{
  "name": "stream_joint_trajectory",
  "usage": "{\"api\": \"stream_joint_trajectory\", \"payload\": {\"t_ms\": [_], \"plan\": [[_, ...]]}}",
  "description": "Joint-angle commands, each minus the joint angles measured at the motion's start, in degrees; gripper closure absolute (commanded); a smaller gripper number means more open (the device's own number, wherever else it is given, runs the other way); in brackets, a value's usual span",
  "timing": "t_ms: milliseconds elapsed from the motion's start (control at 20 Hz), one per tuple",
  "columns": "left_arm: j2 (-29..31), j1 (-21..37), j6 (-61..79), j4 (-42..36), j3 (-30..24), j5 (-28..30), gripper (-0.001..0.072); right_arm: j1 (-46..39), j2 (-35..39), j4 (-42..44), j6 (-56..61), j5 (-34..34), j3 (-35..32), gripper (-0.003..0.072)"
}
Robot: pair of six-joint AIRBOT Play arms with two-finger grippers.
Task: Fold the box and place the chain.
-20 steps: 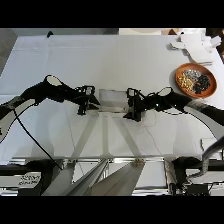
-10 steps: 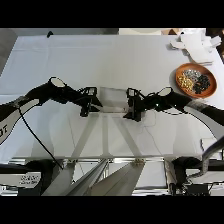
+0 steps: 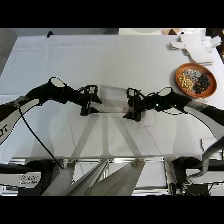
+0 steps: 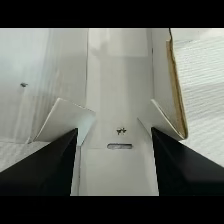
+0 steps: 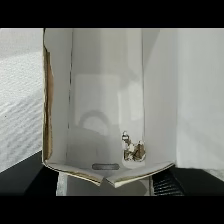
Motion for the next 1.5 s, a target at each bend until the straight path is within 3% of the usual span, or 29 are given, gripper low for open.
{"api": "stream_joint_trajectory", "payload": {"t_ms": [0, 250, 350, 400, 800, 850, 950, 1000, 1150, 1250, 1350, 1450], "plan": [[0.3, 0.0, -2.2, 0.0, 0.0, 0.1, 0.0149, 0.0, 0.0, 0.0, 0.0, 0.0, 0.0, 0.0168], [3.8, 0.1, -6.6, 0.9, 0.0, 0.2, 0.0163, 0.0, 0.0, 0.0, 0.0, 0.0, 0.0, 0.0168], [6.3, 0.1, -6.7, 2.5, 0.0, 0.3, 0.0306, 0.0, 0.0, 0.0, 0.0, 0.0, 0.0, 0.0168], [8.0, 0.1, -7.6, 4.1, 0.0, 0.2, 0.0320, 0.0, 0.0, 0.0, 0.0, 0.0, 0.0, 0.0168], [20.7, 1.5, -17.9, 12.3, 0.0, -0.3, 0.0332, 0.0, 0.0, 0.0, 0.0, 0.0, 0.0, 0.0168], [22.0, 1.9, -19.6, 12.8, 0.0, -0.3, 0.0412, 0.0, 0.0, 0.0, 0.0, 0.0, 0.0, 0.0168], [24.2, 3.5, -23.8, 13.9, 0.0, -0.4, 0.0657, 0.0, 0.0, 0.0, 0.0, 0.0, 0.0, 0.0168], [24.8, 4.9, -26.3, 14.0, 0.0, -0.5, 0.0700, 0.0, 0.0, 0.0, 0.0, 0.0, 0.0, 0.0168], [24.8, 10.6, -39.5, 14.7, 0.0, 0.5, 0.0702, 0.0, 0.0, 0.0, 0.0, 0.0, 0.0, 0.0168], [24.2, 14.1, -52.1, 18.5, 0.0, 4.1, 0.0703, 0.0, 0.0, 0.0, 0.0, 0.0, 0.0, 0.0168], [22.4, 15.5, -69.1, 23.3, 0.0, 8.4, 0.0703, 0.0, 0.0, 0.0, 0.0, 0.0, 0.0, 0.0168], [19.1, 15.4, -78.1, 25.0, 0.0, 8.1, 0.0705, 0.0, 0.0, 0.0, 0.0, 0.0, 0.0, 0.0168]]}}
